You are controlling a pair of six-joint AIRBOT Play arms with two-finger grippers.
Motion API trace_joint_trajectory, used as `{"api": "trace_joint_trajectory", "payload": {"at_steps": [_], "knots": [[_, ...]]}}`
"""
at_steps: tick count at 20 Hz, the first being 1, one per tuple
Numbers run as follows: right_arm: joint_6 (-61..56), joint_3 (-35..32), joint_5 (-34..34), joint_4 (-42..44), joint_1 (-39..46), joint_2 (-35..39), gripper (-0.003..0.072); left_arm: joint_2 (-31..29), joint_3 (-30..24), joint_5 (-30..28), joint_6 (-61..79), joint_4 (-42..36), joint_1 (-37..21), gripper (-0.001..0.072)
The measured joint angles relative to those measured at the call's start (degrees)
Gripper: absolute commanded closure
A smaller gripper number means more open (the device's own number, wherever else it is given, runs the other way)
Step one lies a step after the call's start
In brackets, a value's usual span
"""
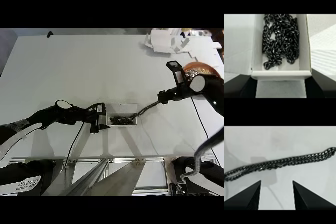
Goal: Fold the box and place the chain.
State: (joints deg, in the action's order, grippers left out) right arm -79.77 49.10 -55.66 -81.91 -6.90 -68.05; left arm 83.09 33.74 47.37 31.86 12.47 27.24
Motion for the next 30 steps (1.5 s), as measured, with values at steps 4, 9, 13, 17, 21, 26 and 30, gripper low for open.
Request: {"api": "trace_joint_trajectory", "payload": {"at_steps": [4,9,13,17,21,26,30], "knots": [[-0.2,-0.5,2.0,-1.2,0.4,-5.2,0.0292,0.0,0.0,0.0,0.0,0.0,0.0,0.0500],[-0.8,-0.6,3.8,-1.7,0.5,-9.0,0.0352,0.0,0.0,0.0,0.0,0.0,0.0,0.0501],[-1.1,-0.6,4.8,-1.8,0.5,-10.7,0.0352,0.0,0.0,0.0,0.0,0.0,0.0,0.0501],[-1.3,-0.6,5.4,-1.9,0.5,-11.2,0.0351,0.0,0.0,0.0,0.0,0.0,0.0,0.0501],[-1.4,-0.6,5.4,-1.0,0.5,-10.4,0.0352,0.0,0.0,0.0,0.0,0.0,0.0,0.0501],[-1.4,-0.6,5.5,-0.5,0.5,-9.4,0.0393,0.0,0.0,0.0,0.0,0.0,0.0,0.0501],[-1.4,-0.6,5.9,-0.7,0.5,-10.3,0.0395,0.0,0.0,0.0,0.0,0.0,0.0,0.0501]]}}
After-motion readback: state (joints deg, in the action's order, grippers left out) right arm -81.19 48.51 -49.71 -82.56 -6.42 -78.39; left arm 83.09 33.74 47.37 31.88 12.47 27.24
